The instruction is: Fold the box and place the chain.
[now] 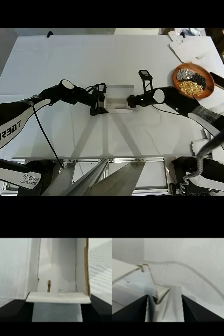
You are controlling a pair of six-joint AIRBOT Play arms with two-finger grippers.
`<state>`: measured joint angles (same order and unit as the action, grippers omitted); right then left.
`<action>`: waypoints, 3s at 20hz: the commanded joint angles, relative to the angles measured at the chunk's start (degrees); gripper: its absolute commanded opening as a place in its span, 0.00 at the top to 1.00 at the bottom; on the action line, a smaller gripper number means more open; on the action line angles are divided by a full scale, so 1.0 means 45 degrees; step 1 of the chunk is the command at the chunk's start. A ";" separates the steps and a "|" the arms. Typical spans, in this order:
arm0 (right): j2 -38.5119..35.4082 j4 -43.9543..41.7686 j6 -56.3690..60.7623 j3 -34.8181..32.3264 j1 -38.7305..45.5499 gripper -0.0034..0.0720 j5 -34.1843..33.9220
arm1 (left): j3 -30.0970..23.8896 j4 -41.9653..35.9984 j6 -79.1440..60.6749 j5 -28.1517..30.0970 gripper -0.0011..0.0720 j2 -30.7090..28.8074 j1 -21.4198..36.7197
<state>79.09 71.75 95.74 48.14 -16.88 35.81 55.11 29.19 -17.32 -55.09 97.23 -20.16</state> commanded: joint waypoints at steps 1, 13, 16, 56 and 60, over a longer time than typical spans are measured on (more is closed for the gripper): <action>0.0471 0.0636 0.1083 0.0801 -0.0568 0.40 0.0743 | 0.0000 0.0005 -0.0005 0.0010 0.64 0.0000 0.0015; 0.2608 0.5717 0.6868 0.3031 -0.2623 0.61 0.3104 | 0.0000 0.0005 0.0000 0.0005 0.64 0.0000 0.0015; 0.2608 0.5717 0.7985 0.3152 -0.2662 0.94 0.2866 | 0.0000 0.0005 0.0000 0.0010 0.64 0.0000 0.0015; 0.2584 0.6669 0.8670 0.3274 -0.2817 0.73 0.2837 | 0.0000 0.0005 -0.0005 0.0010 0.64 0.0000 0.0010; 0.2584 0.6713 0.8680 0.3274 -0.2822 0.94 0.2934 | 0.0000 0.0005 -0.0005 0.0005 0.64 0.0000 0.0015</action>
<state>90.59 102.56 134.76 62.87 -29.41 50.19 55.11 29.10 -17.06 -55.07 97.21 -20.12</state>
